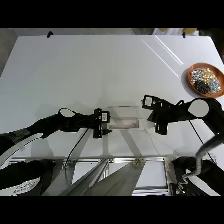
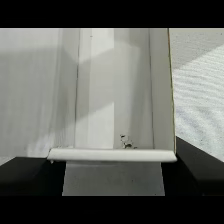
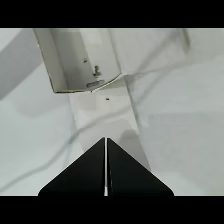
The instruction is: Fold the box and place the chain.
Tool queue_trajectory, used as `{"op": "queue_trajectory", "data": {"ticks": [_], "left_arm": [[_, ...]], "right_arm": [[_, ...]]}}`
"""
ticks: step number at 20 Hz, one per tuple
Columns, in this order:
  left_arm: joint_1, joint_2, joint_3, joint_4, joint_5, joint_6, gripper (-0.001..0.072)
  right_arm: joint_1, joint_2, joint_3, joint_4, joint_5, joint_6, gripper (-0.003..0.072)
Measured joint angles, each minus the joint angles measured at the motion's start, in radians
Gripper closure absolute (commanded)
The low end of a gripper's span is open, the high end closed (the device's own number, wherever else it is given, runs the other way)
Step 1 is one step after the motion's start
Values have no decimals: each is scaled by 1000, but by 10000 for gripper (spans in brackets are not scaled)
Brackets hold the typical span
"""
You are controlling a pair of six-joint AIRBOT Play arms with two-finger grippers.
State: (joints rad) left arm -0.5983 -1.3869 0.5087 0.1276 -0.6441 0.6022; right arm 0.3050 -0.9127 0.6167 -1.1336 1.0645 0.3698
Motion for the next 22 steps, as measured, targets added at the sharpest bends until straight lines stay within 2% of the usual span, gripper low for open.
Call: {"op": "queue_trajectory", "data": {"ticks": [3, 5, 6, 15, 22], "left_arm": [[0, 0, 0, 0, 0, 0, 499], [0, 0, 0, 0, 0, 0, 499], [0, 0, 0, 0, 0, 0, 499], [0, 0, 0, 0, 0, 0, 499], [0, 0, 0, 0, -3, 0, 499]], "right_arm": [[1, -53, -3, 12, -6, -108, 660], [10, -82, -4, 27, -18, -166, 567], [19, -93, -4, 33, -24, -194, 555], [41, -121, -91, 138, -165, -420, 575], [41, -138, -143, 334, -254, -531, 575]]}}
